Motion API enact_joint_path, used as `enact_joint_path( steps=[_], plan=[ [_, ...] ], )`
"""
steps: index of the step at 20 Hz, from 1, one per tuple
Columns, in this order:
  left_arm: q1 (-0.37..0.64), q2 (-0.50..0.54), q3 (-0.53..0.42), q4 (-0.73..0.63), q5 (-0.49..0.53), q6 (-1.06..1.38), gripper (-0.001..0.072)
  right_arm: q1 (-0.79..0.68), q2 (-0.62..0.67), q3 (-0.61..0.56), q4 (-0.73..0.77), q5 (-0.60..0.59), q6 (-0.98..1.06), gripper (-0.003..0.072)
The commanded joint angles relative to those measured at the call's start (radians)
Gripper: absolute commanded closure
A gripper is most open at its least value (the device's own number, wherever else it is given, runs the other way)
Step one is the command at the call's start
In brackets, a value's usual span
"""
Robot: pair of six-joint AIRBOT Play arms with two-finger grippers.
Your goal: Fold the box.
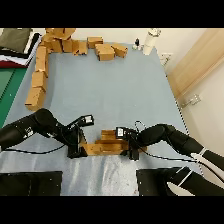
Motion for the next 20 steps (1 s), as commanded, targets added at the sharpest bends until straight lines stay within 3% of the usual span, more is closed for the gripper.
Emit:
enact_joint_path(
  steps=[1, 4, 9, 15, 20],
  plan=[
    [-0.048, 0.003, -0.001, 0.135, 0.110, 0.052, 0.0009, 0.000, -0.001, 0.000, 0.000, 0.000, 0.000, 0.0189],
    [-0.085, 0.010, -0.003, 0.056, 0.161, 0.195, 0.0008, 0.000, -0.001, 0.000, -0.001, 0.000, 0.001, 0.0188],
    [-0.150, 0.030, -0.067, -0.114, 0.391, 0.291, 0.0009, 0.000, -0.001, 0.000, -0.001, 0.000, 0.000, 0.0189],
    [-0.153, 0.071, -0.133, -0.117, 0.354, 0.291, 0.0009, 0.000, -0.001, 0.000, -0.001, 0.000, 0.000, 0.0189],
    [-0.179, 0.075, -0.134, -0.179, 0.359, 0.291, 0.0009, 0.000, -0.001, 0.000, -0.005, 0.000, 0.000, 0.0189]
  ],
)
